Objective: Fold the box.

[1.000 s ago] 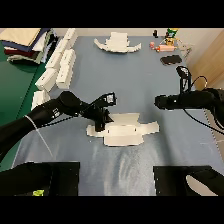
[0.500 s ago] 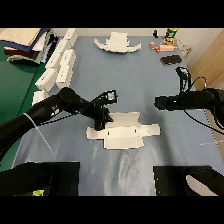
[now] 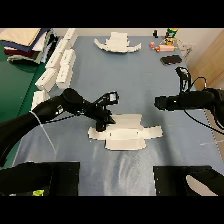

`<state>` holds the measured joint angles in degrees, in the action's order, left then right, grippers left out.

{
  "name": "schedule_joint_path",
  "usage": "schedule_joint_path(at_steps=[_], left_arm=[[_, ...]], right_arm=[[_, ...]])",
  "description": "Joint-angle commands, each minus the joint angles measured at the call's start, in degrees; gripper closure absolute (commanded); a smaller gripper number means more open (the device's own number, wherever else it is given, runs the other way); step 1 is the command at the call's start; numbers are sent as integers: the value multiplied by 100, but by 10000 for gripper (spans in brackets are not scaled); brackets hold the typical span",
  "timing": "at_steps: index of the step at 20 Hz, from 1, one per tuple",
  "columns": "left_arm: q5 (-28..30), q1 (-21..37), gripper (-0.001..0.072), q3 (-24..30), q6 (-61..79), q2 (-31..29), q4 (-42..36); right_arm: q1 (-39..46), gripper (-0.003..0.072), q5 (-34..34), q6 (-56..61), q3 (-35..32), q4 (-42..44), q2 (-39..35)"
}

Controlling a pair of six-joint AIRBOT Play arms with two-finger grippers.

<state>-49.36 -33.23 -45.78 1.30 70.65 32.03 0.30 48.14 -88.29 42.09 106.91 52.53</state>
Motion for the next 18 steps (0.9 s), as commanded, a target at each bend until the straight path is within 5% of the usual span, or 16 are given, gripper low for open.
schedule_joint_path(at_steps=[1, 13, 14, 15, 18], left_arm=[[-144, 0, 699, -2, 13, 114, 15], [-205, 4, 698, 0, 22, 107, 13], [-203, 4, 698, 0, 22, 107, 11], [-203, 4, 698, 0, 22, 107, 11], [-208, 2, 699, 0, 22, 107, 11]], right_arm=[[-4, 453, 55, 0, 2, 4, 2], [-4, 466, 402, 0, 2, 74, 2], [-4, 514, 487, -4, 4, 162, 2], [-4, 682, 636, -44, 4, 280, 0], [-7, 685, 1150, -623, 2, 743, -17]])
